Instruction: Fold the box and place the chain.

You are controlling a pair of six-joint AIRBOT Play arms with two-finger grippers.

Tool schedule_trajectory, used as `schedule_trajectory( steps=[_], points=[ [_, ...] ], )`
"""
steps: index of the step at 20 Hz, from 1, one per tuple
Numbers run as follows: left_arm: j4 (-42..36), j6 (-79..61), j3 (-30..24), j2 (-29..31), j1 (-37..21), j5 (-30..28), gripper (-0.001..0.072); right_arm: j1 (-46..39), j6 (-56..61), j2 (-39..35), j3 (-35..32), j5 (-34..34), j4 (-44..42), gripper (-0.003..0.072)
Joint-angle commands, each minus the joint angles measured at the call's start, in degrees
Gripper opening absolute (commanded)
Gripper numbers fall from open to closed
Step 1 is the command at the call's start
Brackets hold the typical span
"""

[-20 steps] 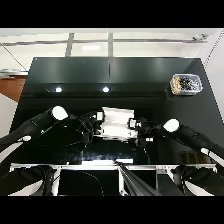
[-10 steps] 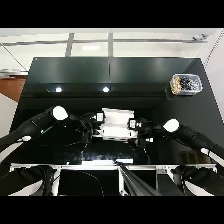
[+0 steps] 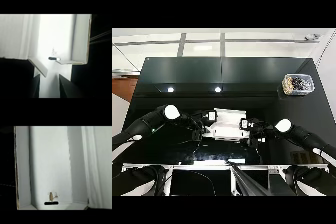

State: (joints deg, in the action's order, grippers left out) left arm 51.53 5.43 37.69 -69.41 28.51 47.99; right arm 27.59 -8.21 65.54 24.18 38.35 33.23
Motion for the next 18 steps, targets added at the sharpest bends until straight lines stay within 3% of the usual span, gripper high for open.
schedule_trajectory(
  steps=[1, 4, 13, 18],
  points=[
    [-1.8, 0.1, 0.1, 0.0, 0.0, -0.3, 0.0303, 0.0, 0.0, 0.0, 0.0, 0.0, 0.0, 0.0411],
    [-10.1, -2.6, 0.1, -1.2, 0.2, -0.3, 0.0301, 0.0, 0.0, 0.0, 0.0, 0.0, 0.0, 0.0411],
    [-10.9, -3.7, 0.1, -1.5, 1.6, 0.1, 0.0273, 0.0, 0.0, 0.0, 0.0, 0.0, 0.0, 0.0411],
    [-15.3, -3.9, 0.1, -3.0, 2.1, -0.1, 0.0272, 0.0, 0.0, 0.0, 0.0, 0.0, 0.0, 0.0411]
  ],
)
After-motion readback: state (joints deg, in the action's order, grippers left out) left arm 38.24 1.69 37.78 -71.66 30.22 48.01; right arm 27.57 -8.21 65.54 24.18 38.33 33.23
